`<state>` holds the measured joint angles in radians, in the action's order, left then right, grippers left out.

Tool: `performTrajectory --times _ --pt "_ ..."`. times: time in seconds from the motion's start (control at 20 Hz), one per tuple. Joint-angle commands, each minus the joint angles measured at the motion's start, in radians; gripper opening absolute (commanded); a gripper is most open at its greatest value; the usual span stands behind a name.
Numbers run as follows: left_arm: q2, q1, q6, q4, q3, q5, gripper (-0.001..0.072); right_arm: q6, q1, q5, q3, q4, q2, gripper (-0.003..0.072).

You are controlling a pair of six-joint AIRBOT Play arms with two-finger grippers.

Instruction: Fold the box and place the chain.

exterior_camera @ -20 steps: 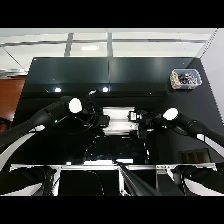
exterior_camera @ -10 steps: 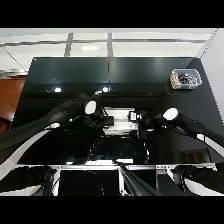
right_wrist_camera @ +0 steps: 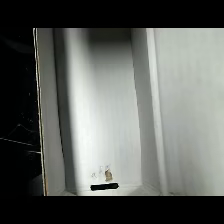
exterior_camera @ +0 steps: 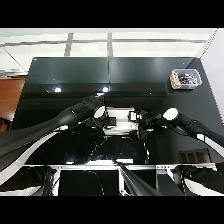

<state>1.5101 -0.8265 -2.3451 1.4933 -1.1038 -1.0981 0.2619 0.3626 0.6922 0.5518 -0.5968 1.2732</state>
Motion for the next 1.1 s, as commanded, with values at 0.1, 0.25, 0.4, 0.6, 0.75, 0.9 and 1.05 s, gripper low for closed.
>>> performTrajectory --times 0.1,0.25,0.4,0.6,0.75,0.9,1.05 --pt "0.003 -0.004 -0.019 0.009 -0.002 0.003 0.0393 0.000 0.000 0.000 0.001 0.000 0.000 0.0242" --pt "0.011 -0.010 -0.019 0.009 -0.005 0.005 0.0394 0.000 0.000 0.000 0.001 0.000 0.000 0.0242" --pt "0.040 -0.025 -0.014 0.010 -0.039 -0.010 0.0337 0.000 0.000 0.000 0.001 0.000 0.000 0.0242" --pt "0.053 -0.031 0.005 0.010 -0.072 -0.011 0.0023 0.000 0.000 0.000 0.001 0.000 0.000 0.0242" --pt "0.053 -0.031 0.004 0.010 -0.074 -0.011 0.0023 0.000 0.000 0.000 0.001 0.000 0.000 0.0242" --pt "0.053 -0.031 0.005 0.009 -0.076 -0.014 0.0237 0.000 0.000 0.000 0.001 0.000 0.000 0.0242" --pt "0.053 -0.028 0.007 0.027 -0.080 -0.040 0.0359 0.000 0.000 0.000 0.001 0.000 0.000 0.0242"
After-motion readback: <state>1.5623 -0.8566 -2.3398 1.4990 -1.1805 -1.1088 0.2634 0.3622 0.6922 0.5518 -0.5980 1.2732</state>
